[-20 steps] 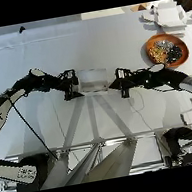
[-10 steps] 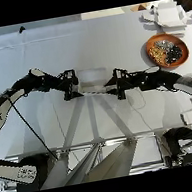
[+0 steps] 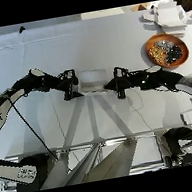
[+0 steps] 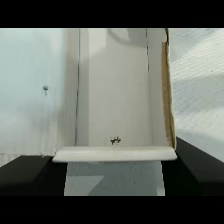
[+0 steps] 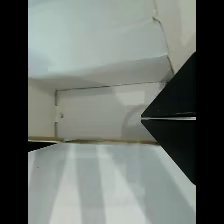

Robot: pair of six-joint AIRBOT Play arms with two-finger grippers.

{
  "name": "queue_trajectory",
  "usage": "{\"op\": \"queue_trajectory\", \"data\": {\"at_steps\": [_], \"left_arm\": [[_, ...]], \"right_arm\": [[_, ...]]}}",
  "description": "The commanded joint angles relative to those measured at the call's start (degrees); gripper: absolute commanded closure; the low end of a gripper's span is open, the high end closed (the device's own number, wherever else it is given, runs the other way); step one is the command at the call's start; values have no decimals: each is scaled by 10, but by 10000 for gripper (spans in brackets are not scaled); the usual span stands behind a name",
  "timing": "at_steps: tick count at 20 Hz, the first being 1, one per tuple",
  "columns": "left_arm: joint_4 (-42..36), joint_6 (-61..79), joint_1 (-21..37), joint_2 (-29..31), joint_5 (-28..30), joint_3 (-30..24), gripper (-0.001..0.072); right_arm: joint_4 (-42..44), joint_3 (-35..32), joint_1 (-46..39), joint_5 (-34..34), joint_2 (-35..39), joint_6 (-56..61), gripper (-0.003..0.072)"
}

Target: Fold the box and place the chain.

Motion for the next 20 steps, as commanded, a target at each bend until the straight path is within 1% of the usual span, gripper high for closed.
{"op": "queue_trajectory", "data": {"at_steps": [1, 4, 6, 9, 11, 13, 16, 19, 20], "left_arm": [[0, 1, 0, 0, 0, 0, 385], [0, 1, 0, 0, 0, 0, 385], [0, 1, 0, 0, 0, 0, 385], [0, 1, 0, 0, 0, 0, 385], [0, 1, 0, 0, 0, 0, 385], [0, 1, 0, 0, 0, 0, 385], [0, 1, 0, 0, 0, 0, 385], [0, 1, 0, 0, 0, 0, 385], [0, 1, 0, 0, 0, 0, 385]], "right_arm": [[-6, 0, 0, 7, 33, 0, 675], [-11, 0, -10, 11, 47, 8, 675], [-19, 0, -31, 9, 47, 31, 676], [-52, 0, -66, 5, 47, 37, 676], [-88, 0, -73, -22, 45, 38, 678], [-123, 0, -70, -28, 34, 37, 678], [-124, 0, -48, -28, 3, 37, 677], [-118, 0, -19, -31, -12, 30, 671], [-111, 0, -12, -34, -15, 30, 649]]}}
